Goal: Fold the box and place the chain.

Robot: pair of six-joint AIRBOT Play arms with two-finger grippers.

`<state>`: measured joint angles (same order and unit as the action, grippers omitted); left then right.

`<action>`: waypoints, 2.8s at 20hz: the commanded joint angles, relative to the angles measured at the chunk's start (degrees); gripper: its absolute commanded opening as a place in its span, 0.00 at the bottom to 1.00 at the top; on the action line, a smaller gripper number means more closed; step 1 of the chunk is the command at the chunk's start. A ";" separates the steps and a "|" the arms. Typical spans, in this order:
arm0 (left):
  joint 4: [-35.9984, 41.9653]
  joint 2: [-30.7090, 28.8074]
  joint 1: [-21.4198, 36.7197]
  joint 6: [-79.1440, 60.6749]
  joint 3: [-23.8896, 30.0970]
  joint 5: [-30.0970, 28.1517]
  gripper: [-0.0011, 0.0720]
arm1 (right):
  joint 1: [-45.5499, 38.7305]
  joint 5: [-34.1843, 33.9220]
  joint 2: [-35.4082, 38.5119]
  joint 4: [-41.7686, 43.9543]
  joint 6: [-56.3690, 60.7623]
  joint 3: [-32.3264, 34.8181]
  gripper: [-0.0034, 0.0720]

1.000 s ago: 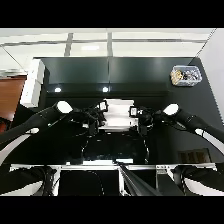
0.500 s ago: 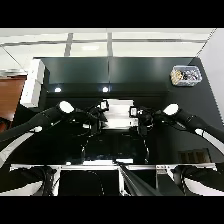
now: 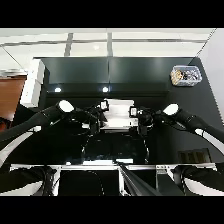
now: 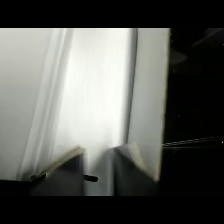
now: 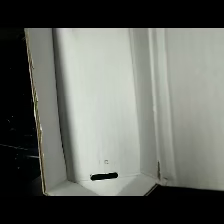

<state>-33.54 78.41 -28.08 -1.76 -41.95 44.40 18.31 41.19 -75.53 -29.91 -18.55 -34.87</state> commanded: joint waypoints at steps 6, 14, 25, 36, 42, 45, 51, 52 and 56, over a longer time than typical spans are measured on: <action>-30.73 -14.38 5.44 47.60 -2.25 3.82 0.05 | 0.02 0.15 -0.04 -0.13 -0.11 0.00 0.22; -16.59 -8.98 28.06 77.81 6.03 14.51 0.05 | 0.02 0.17 -0.04 -0.15 -0.13 0.00 0.22; 14.19 4.17 20.11 54.45 6.99 18.64 0.05 | 0.02 0.17 -0.04 -0.15 -0.13 0.00 0.22; 13.09 4.94 20.04 52.85 0.42 24.44 0.99 | 0.02 0.15 -0.04 -0.15 -0.13 0.00 0.22; 5.07 4.96 14.10 65.11 -5.20 22.47 0.69 | 0.02 0.15 -0.04 -0.13 -0.11 0.00 0.22; -4.35 4.96 9.55 73.99 -8.81 19.32 0.62 | 0.02 0.15 -0.04 -0.13 -0.11 0.00 0.22; -8.37 4.96 3.28 83.34 -12.39 14.82 0.56 | 0.02 0.15 -0.04 -0.13 -0.11 0.00 0.22; -11.74 4.98 2.32 86.58 -13.11 14.34 0.56 | 0.02 0.15 -0.04 -0.13 -0.11 0.00 0.22; -22.95 4.98 -0.48 97.77 -15.43 14.01 0.56 | 0.02 0.15 -0.04 -0.13 -0.11 0.00 0.22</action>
<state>-47.62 83.35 -26.44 87.09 -55.83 60.05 18.31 41.39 -75.53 -30.09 -18.68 -34.89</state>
